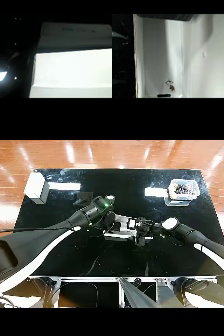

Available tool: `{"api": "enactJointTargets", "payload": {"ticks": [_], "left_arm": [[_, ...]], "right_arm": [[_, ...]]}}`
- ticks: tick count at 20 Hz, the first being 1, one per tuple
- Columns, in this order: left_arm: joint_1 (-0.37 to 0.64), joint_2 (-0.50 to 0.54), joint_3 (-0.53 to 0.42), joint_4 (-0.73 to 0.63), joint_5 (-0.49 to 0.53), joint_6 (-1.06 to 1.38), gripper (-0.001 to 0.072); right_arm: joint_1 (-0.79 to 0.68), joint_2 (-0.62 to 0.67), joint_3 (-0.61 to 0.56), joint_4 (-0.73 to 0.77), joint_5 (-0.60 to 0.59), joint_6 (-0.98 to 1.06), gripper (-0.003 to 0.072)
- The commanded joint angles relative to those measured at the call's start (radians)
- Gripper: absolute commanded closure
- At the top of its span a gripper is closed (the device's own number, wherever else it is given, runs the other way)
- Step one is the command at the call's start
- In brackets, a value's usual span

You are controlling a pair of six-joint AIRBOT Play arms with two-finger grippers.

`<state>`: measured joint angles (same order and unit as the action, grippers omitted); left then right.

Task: Fold the box and place the chain.

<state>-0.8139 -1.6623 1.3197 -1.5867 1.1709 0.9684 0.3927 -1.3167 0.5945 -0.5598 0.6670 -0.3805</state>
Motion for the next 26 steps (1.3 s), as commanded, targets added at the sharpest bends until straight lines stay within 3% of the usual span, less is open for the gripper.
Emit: {"api": "enactJointTargets", "payload": {"ticks": [1,3,4,6,7,8,10,14,20,26], "left_arm": [[0.001,0.001,0.001,0.004,0.004,-0.003,0.0327],[0.001,0.001,0.001,0.005,0.004,-0.003,0.033],[0.001,0.001,0.001,0.008,0.004,-0.003,0.0371],[0.002,0.001,0.001,0.008,0.004,0.004,0.0642],[0.002,0.001,0.001,0.002,0.003,0.022,0.0682],[0.002,0.001,0.001,-0.009,0.012,0.027,0.0682],[0.003,0.001,0.001,-0.011,0.016,0.027,0.0682],[0.028,0.003,0.001,-0.005,0.078,0.027,0.0682],[0.069,0.039,0.001,0.035,0.1,0.026,0.0682],[0.087,0.064,-0.01,0.092,0.13,0.014,0.0682]], "right_arm": [[0.0,0.0,0.0,0.001,0.002,0.002,0.0275],[0.0,0.0,0.0,0.001,0.002,0.002,0.0276],[0.0,0.0,0.0,0.001,0.002,0.002,0.0275],[0.0,0.0,0.0,0.001,0.002,0.002,0.0275],[0.0,0.0,0.0,0.001,0.002,0.002,0.0274],[0.0,0.0,0.0,0.001,0.002,0.002,0.0272],[0.0,0.0,0.0,0.001,0.002,0.002,-0.0034],[-0.011,0.023,0.0,-0.002,0.002,0.022,-0.0034],[-0.018,0.099,0.0,-0.127,0.051,0.124,-0.0034],[-0.074,0.162,0.0,-0.133,0.106,0.166,-0.0034]]}}
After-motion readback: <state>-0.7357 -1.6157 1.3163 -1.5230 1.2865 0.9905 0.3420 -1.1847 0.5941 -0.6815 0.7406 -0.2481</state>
